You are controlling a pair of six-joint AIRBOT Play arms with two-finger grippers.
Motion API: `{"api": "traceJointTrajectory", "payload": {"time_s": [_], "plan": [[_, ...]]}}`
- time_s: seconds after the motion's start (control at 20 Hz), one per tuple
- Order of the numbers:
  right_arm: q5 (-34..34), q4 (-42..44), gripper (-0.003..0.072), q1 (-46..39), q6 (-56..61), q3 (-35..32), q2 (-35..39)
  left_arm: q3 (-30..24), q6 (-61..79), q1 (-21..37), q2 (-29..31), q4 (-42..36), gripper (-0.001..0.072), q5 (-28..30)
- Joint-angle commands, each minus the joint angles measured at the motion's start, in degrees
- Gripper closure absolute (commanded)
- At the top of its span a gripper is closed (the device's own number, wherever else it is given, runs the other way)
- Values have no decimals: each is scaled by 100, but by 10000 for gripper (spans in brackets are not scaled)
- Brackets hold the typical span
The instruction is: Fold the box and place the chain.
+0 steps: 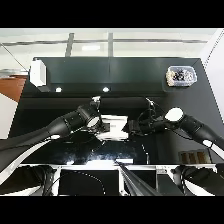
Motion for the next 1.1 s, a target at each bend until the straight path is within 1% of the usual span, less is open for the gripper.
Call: {"api": "traceJointTrajectory", "payload": {"time_s": [0.0, 0.05, 0.15, 0.25, 0.4, 0.6, 0.65, 0.7, 0.95, 1.0, 1.05], "plan": [[-345, -476, 149, 459, 533, 162, -22, -2, 2, 7, -4, 11, 682, 11], [-407, -634, 148, 577, 702, 245, -26, -2, 2, 7, -4, 11, 681, 11], [-525, -1261, 149, 780, 1443, 437, -26, -2, 2, 7, -4, 11, 681, 11], [-501, -1709, 149, 879, 2083, 575, -28, -2, 2, 7, -4, 11, 681, 11], [-313, -1919, 149, 997, 2430, 719, -28, -2, 2, 4, -4, 13, 681, 13], [-44, -2559, 150, 1217, 2907, 940, -31, -2, 4, 7, -4, 13, 681, 17], [0, -2643, 206, 1287, 2962, 981, -48, -2, 9, 7, -4, 13, 681, 17], [42, -2677, 217, 1353, 3001, 1016, -85, -2, 22, 4, -4, 11, 681, 17], [101, -2933, 219, 1523, 3311, 1027, -203, -2, 22, 4, -4, 11, 681, 15], [103, -3021, 268, 1554, 3340, 1027, -212, -2, 24, 4, -4, 11, 681, 15], [101, -3064, 268, 1565, 3351, 1027, -219, -2, 24, 4, -4, 13, 681, 17]]}}
